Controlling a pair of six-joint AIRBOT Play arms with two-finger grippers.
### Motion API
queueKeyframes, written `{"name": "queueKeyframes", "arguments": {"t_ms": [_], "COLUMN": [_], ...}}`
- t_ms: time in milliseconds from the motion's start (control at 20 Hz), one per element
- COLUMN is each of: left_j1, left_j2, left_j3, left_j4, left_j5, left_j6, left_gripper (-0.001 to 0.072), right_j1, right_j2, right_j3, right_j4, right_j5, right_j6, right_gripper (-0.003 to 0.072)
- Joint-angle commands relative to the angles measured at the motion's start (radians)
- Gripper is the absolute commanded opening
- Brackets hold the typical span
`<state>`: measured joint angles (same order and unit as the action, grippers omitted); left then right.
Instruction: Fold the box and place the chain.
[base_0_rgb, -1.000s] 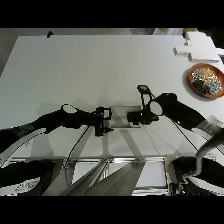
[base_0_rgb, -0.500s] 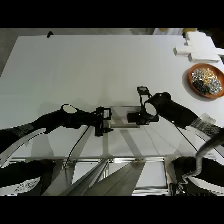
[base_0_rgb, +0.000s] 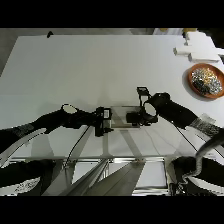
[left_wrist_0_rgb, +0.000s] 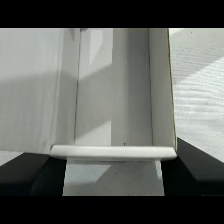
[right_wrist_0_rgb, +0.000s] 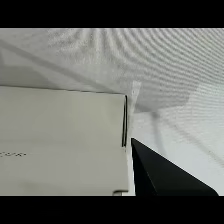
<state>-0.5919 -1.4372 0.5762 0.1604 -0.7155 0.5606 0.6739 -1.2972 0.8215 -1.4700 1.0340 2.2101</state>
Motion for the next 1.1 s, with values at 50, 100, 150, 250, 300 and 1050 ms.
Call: {"name": "queueKeyframes", "arguments": {"t_ms": [50,100,150,250,300,1050], "left_j1": [0.0,0.0,0.0,0.0,0.0,0.0], "left_j2": [0.0,0.0,0.0,0.0,0.0,0.0], "left_j3": [0.0,0.0,0.0,0.0,0.0,0.0], "left_j4": [0.001,0.001,0.001,0.002,0.001,0.001], "left_j5": [0.0,0.001,0.0,0.0,0.0,0.0], "left_j6": [-0.001,-0.001,-0.001,-0.001,-0.001,-0.001], "left_gripper": [0.0074,0.0074,0.0074,0.0074,0.0074,0.0073], "right_j1": [0.0,0.0,0.0,0.0,0.0,0.022], "right_j2": [0.0,0.0,0.0,0.0,0.0,-0.005], "right_j3": [-0.017,-0.021,-0.026,-0.035,-0.04,-0.052], "right_j4": [-0.035,-0.034,-0.035,-0.035,-0.033,-0.042], "right_j5": [-0.007,-0.016,-0.026,-0.05,-0.06,-0.088], "right_j6": [0.045,0.045,0.045,0.044,0.045,0.04], "right_gripper": [0.0338,0.0337,0.0326,0.0253,0.025,0.0014]}}
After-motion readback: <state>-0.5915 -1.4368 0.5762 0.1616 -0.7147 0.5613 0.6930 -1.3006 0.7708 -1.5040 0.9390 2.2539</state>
